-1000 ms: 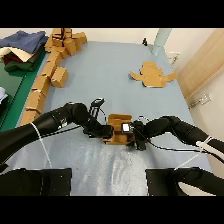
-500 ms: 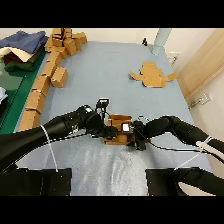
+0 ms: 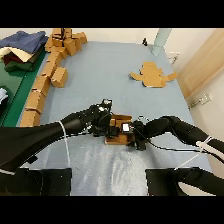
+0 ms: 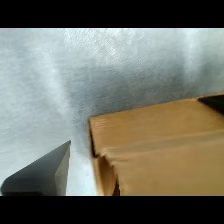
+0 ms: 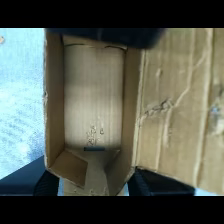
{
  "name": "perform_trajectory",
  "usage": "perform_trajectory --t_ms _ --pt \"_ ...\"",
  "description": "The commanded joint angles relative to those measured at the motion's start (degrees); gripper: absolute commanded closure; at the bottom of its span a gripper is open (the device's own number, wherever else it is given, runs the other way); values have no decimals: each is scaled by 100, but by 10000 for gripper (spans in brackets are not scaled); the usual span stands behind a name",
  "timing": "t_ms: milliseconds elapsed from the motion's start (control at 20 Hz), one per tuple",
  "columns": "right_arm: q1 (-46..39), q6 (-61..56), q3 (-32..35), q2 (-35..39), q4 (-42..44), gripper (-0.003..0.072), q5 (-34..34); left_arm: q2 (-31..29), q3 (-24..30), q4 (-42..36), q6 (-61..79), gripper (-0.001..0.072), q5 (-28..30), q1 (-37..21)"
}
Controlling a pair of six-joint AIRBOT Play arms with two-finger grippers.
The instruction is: Fold the box.
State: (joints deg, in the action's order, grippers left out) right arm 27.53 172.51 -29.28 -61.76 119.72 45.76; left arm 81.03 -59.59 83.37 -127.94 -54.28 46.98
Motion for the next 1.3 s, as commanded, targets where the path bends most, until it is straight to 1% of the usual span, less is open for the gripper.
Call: perform_trajectory --t_ms 0,100,200,350,450,700,850,900,950,1000,1250 --pt "-2 0 -4 4 0 184 0 168 -214 85 -264 303 -284 57" --pt "0 0 -4 4 0 184 0 186 -210 94 -260 304 -411 55" --pt "-2 0 -4 4 0 184 -2 184 -212 85 -269 304 -420 55" --pt "-2 0 -4 4 0 184 0 297 -212 66 -815 304 -420 140" --pt "-2 0 -4 4 -2 184 -2 420 -251 66 -870 305 -442 249" --pt "-2 2 -4 4 -2 184 -2 540 -472 433 -1169 305 -651 374" --pt "-2 0 -4 4 -2 184 -2 540 -525 439 -1163 306 -638 365" --pt "-2 0 -4 4 -2 184 -2 540 -525 439 -1163 353 -645 365" --pt "-2 0 -4 4 -2 184 -2 540 -525 437 -1161 648 -675 365" --pt "-2 0 -4 4 -2 184 -2 540 -525 426 -1161 695 -678 365" --pt "-2 0 -4 4 -2 184 -2 542 -522 426 -1161 695 -791 376"
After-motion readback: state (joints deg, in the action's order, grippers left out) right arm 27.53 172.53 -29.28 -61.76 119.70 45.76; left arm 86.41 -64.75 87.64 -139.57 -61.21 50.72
